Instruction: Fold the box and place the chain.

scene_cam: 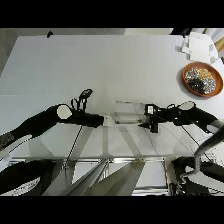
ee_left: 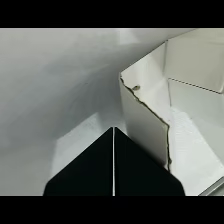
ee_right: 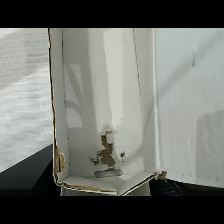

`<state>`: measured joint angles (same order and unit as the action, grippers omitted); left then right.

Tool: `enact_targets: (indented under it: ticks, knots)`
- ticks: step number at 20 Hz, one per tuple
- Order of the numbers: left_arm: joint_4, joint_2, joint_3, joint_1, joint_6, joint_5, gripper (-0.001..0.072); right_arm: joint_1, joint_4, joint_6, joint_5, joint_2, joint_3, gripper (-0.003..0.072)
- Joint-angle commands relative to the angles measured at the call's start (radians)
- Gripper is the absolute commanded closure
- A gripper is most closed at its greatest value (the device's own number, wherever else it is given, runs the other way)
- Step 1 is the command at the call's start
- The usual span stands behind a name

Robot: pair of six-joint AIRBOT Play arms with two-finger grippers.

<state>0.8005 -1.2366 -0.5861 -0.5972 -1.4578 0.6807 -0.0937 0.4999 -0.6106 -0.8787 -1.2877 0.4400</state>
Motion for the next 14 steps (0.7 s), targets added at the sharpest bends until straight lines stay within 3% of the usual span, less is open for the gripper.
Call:
enact_targets:
  ticks: [1,10,12,14]
  knots:
    - [-0.081,0.0,-0.001,-0.01,0.054,-0.005,0.0702,-0.001,0.0,0.0,0.0,0.0,0.0,0.0269]
    - [-0.172,0.025,-0.023,-0.064,0.109,-0.039,0.0691,-0.001,0.0,0.0,0.0,0.0,0.0,0.0269]
    - [-0.183,0.026,-0.023,-0.072,0.117,-0.041,0.062,-0.001,0.0,0.0,0.0,0.0,0.0,0.0269]
    - [-0.193,0.026,-0.023,-0.081,0.128,-0.043,0.0619,-0.001,0.0,0.0,0.0,0.0,0.0,0.0269]
